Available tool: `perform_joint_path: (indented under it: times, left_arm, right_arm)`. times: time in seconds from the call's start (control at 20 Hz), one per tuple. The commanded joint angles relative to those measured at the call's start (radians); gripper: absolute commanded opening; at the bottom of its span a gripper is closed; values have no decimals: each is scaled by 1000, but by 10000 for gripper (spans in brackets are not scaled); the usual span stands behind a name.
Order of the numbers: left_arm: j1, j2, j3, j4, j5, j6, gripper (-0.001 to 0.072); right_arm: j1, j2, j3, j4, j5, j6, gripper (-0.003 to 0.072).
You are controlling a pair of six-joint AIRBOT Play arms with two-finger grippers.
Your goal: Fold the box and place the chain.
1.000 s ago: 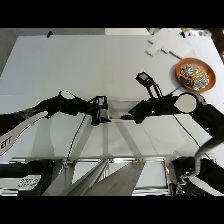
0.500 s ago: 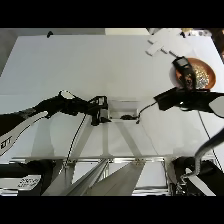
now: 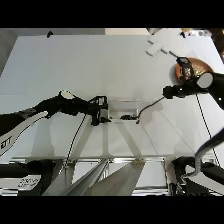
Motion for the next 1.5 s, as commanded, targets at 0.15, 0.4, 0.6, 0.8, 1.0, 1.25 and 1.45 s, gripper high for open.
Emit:
perform_joint_path:
  times: [0.15,0.4,0.6,0.8,1.0,1.25,1.45]
  left_arm:
    - [0,0,0,0,0,0,69]
    - [0,0,0,0,0,0,69]
    - [0,0,0,0,0,0,69]
    - [0,0,0,0,0,0,69]
    - [0,0,0,0,0,0,69]
    - [0,0,0,0,0,0,69]
    - [0,0,0,0,0,0,69]
  right_arm:
    - [18,-169,82,-16,21,4,402]
    - [18,-212,82,-31,23,14,335]
    - [18,-233,82,-34,21,24,336]
    - [18,-257,81,-33,21,27,314]
    - [18,-251,82,-34,31,25,13]
    - [18,-87,82,-92,38,23,16]
    - [18,138,81,-89,86,20,17]
